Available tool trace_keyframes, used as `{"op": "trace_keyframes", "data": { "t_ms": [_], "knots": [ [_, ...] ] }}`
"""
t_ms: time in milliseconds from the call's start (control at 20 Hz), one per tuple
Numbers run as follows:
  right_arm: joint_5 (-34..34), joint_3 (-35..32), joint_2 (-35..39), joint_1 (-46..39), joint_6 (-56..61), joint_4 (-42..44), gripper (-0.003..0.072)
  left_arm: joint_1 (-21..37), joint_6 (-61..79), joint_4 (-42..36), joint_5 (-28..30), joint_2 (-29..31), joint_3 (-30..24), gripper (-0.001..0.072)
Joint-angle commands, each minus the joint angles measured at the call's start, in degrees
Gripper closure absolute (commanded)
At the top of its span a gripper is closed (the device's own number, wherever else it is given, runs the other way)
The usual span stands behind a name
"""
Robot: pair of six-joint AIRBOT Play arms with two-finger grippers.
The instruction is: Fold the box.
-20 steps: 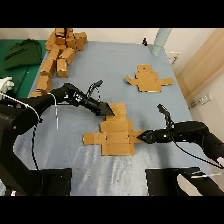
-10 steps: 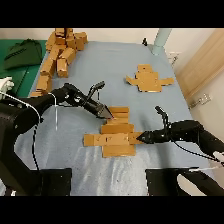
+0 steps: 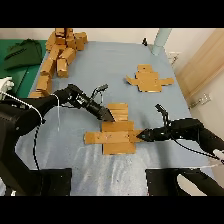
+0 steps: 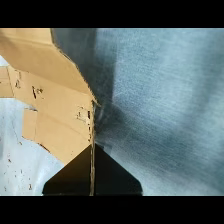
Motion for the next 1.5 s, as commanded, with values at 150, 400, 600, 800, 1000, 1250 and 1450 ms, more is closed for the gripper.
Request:
{"op": "trace_keyframes", "data": {
  "t_ms": [150, 400, 600, 800, 1000, 1250, 1450],
  "knots": [
    [-0.22, 0.11, -0.02, 0.02, -0.11, -0.17, 0.0686, -1.18, 0.07, 0.61, 3.39, -0.04, 0.07, 0.0368],
    [-0.33, 0.07, -0.02, 0.02, -0.17, -1.16, 0.0686, -1.31, -0.22, 0.57, 3.87, -0.04, 2.01, 0.0368],
    [-0.42, 0.07, -0.02, 0.02, -0.24, -1.33, 0.0686, -1.31, -0.81, 0.66, 3.02, -0.04, 3.1, 0.0369],
    [0.0, 0.07, -0.02, 0.02, -0.24, -1.42, 0.0686, -3.08, -2.29, 4.55, 2.91, -0.07, 3.17, 0.037],
    [-0.11, 0.07, -0.02, 0.02, -0.24, -1.42, 0.0686, -4.28, -1.7, 5.29, 4.44, -0.04, 3.93, 0.0568],
    [-0.31, 0.07, -0.02, 0.02, -0.24, -1.7, 0.0686, -4.15, -2.32, 5.18, 4.39, -0.04, 5.31, 0.0566],
    [-0.48, 0.07, -0.02, 0.02, -0.24, -1.97, 0.0686, -3.3, -2.34, 4.92, 4.33, -0.04, 5.31, 0.0566]
  ]
}}
